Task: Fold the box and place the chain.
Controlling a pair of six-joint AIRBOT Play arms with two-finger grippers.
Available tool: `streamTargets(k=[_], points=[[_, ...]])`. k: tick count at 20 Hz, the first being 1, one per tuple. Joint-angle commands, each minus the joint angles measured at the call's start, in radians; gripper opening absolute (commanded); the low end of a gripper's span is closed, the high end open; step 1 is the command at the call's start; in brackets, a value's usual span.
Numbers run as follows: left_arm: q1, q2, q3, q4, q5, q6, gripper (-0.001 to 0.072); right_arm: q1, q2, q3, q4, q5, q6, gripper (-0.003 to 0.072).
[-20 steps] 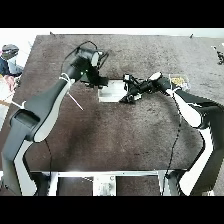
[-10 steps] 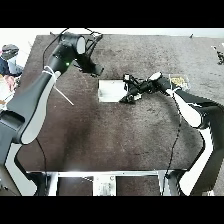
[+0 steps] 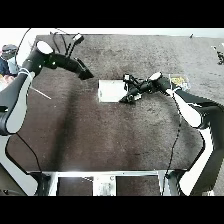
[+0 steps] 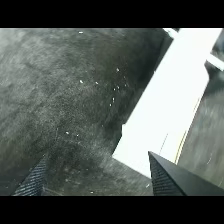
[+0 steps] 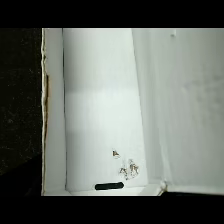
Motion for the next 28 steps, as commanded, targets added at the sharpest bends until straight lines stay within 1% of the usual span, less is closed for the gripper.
streamTargets(k=[1,3,4,6,9,13,18,21,24,28], points=[[0.035,-0.001,-0.148,-0.150,0.002,0.420,0.0720,0.000,0.000,0.000,0.000,0.000,0.000,0.0327],[0.035,-0.013,-0.215,-0.171,0.003,0.500,0.0720,0.000,0.000,0.000,0.000,0.000,0.000,0.0327],[0.035,-0.030,-0.228,-0.190,-0.013,0.532,0.0720,0.000,0.000,0.000,0.000,0.000,0.000,0.0327],[0.035,-0.087,-0.227,-0.259,-0.071,0.580,0.0720,0.000,0.000,0.000,0.000,0.000,0.000,0.0327],[0.019,-0.143,-0.227,-0.275,-0.079,0.658,0.0720,0.000,0.000,0.000,0.000,0.000,0.000,0.0327],[-0.002,-0.163,-0.227,-0.278,-0.049,0.732,0.0720,0.000,0.000,0.000,0.000,-0.001,0.000,0.0327],[-0.008,-0.177,-0.225,-0.291,-0.043,0.783,0.0720,0.000,0.000,0.000,0.000,0.000,0.000,0.0327],[-0.008,-0.177,-0.225,-0.295,-0.046,0.784,0.0720,0.000,0.000,0.000,0.000,0.000,0.000,0.0328],[-0.008,-0.177,-0.225,-0.306,-0.069,0.796,0.0720,0.000,0.000,0.000,0.000,0.000,0.000,0.0327],[-0.022,-0.177,-0.226,-0.312,-0.046,0.795,0.0720,0.000,0.000,0.000,0.000,0.000,0.000,0.0327]])
